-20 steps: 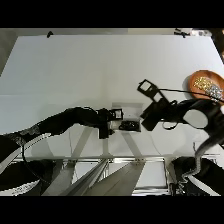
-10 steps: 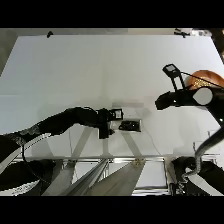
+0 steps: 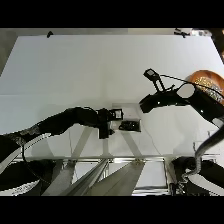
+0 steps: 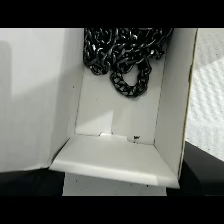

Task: Fold the box and place the chain.

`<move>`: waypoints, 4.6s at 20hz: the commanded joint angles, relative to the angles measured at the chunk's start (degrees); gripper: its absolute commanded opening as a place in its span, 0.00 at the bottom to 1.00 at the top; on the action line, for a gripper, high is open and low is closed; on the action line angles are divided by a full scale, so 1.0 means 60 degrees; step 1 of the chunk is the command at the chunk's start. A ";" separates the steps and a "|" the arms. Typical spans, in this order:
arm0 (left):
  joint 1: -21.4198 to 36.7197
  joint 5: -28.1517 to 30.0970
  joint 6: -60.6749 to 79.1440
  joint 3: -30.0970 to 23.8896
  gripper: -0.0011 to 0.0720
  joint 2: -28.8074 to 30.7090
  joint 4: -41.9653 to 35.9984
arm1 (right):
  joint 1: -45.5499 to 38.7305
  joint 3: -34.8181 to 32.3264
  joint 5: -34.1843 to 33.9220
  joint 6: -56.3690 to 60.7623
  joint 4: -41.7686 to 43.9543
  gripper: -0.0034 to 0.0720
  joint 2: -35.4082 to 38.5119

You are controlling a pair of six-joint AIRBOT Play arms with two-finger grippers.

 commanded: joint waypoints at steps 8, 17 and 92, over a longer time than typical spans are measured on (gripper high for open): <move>0.0004 0.0000 0.0004 0.0000 0.20 0.0000 0.0000 | 0.1195 0.0095 0.1789 -0.1661 -0.0182 0.06 0.0561; 0.0004 0.0000 0.0004 0.0000 0.20 0.0000 -0.0004 | 0.2688 0.0102 0.1942 -0.2113 -0.1326 0.10 0.2091; 0.0004 0.0000 0.0004 0.0000 0.20 0.0000 -0.0004 | 0.4732 -0.0208 -0.0561 -0.0495 -0.3818 0.28 0.1311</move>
